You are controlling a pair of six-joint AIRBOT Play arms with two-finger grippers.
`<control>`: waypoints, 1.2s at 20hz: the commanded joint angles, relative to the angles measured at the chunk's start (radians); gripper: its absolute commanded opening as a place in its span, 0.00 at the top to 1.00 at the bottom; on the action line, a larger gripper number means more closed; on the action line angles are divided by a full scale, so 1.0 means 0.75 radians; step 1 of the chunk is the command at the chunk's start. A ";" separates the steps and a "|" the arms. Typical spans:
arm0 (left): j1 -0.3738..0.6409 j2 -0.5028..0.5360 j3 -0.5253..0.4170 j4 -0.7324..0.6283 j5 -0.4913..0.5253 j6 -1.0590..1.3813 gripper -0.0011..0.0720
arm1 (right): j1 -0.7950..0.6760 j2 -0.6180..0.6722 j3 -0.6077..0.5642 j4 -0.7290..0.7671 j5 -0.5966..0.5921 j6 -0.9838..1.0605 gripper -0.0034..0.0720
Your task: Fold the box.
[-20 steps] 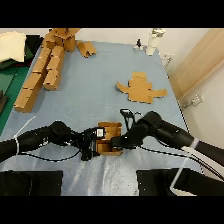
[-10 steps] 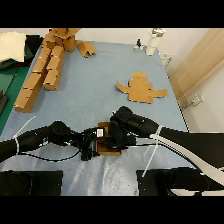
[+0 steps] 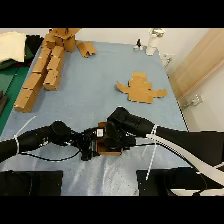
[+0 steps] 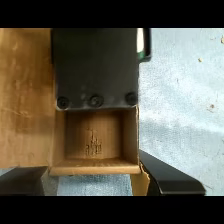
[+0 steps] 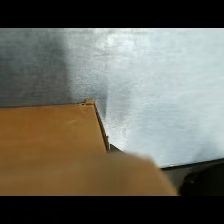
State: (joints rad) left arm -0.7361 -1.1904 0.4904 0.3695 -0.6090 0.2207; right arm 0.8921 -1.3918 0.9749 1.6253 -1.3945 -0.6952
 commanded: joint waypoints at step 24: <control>0.001 -0.001 0.001 0.001 -0.001 -0.001 0.27 | -1.105 -0.173 -0.038 1.455 0.176 -1.691 0.95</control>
State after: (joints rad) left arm -0.7361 -1.1904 0.4904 0.3702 -0.6098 0.2199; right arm 0.1841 -1.4002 0.9470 2.2452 -1.2087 -1.5444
